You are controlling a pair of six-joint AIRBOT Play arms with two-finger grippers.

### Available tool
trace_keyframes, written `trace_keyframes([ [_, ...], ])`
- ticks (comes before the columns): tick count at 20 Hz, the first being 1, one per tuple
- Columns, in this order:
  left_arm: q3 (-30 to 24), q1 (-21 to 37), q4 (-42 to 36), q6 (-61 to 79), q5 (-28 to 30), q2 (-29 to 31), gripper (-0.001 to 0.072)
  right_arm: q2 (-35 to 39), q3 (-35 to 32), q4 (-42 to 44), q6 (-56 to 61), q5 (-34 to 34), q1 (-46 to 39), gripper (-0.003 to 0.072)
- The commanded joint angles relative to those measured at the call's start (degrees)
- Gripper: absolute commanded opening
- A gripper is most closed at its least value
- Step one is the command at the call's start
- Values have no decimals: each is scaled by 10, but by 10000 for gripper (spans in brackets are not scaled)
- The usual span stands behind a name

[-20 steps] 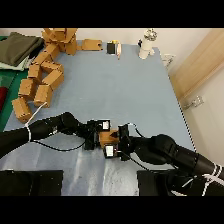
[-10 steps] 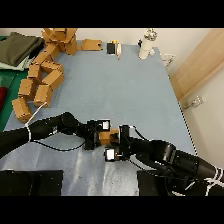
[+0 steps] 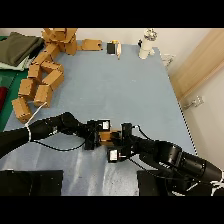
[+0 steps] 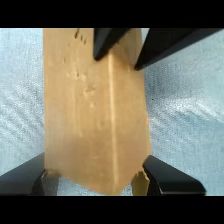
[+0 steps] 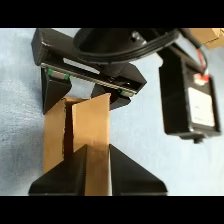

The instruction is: Fold the box.

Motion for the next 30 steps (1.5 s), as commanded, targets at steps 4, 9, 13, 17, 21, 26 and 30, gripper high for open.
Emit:
trace_keyframes([
  [4, 0, 0, 0, 0, 0, 0, 452, -34, 0, -1, 0, 1, 0, 197],
  [9, 0, 0, 0, 0, 0, 0, 452, -37, 0, 40, -1, -9, 6, 195],
  [13, 0, 0, 0, 0, 0, 0, 452, -37, -1, 62, -1, -41, 8, 195],
  [17, 0, 0, 0, 0, 0, 0, 452, -29, 0, 63, -1, -50, 8, 216],
  [21, 0, 0, 0, 0, 0, 0, 452, 14, 10, 70, 14, -72, 8, 353],
  [26, 0, 0, 0, 0, 0, 0, 452, 124, 3, 329, 292, -201, 8, 269],
  [30, 0, 0, 0, 0, 0, 0, 452, 127, -73, 396, 651, -88, 8, 3],
])
